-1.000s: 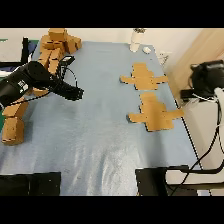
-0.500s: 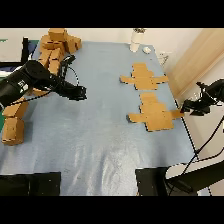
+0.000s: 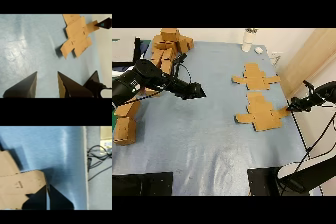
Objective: Fold the box.
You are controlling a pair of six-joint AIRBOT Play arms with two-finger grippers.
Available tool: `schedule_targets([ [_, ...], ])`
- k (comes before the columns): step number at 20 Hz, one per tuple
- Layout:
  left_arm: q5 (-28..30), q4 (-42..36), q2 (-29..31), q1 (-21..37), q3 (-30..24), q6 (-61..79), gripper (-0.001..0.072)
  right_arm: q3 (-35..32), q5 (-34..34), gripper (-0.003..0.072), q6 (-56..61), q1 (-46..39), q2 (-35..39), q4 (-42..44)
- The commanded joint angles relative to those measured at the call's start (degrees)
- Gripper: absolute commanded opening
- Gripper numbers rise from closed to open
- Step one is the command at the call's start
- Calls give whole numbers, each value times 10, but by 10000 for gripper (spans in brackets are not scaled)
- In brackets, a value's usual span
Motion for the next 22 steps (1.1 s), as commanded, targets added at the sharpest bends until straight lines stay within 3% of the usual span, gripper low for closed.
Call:
schedule_targets([
  [1, 3, -8, 0, 0, 0, -1, 395, 2, -88, 4, -7, 5, 8, 84],
  [5, -7, 1, 0, 1, 0, 5, 395, -59, -96, 1, 57, 42, 35, 136],
  [10, -69, 32, 0, 1, 0, 22, 395, -275, 68, 1, 96, 140, 188, 150],
  [14, -96, 33, 0, 1, 0, 31, 395, -389, 155, 7, 127, 218, 300, 147],
  [15, -97, 33, 0, 1, 0, 31, 395, -397, 155, 60, 130, 230, 307, 144],
  [16, -97, 33, 0, 1, 0, 31, 395, -399, 152, 221, 137, 239, 307, 139],
  [17, -98, 33, 0, 1, 0, 31, 395, -399, 152, 311, 141, 246, 303, 138],
  [22, -98, 33, 0, 1, 0, 31, 395, -383, 153, 294, 123, 250, 249, 141],
])
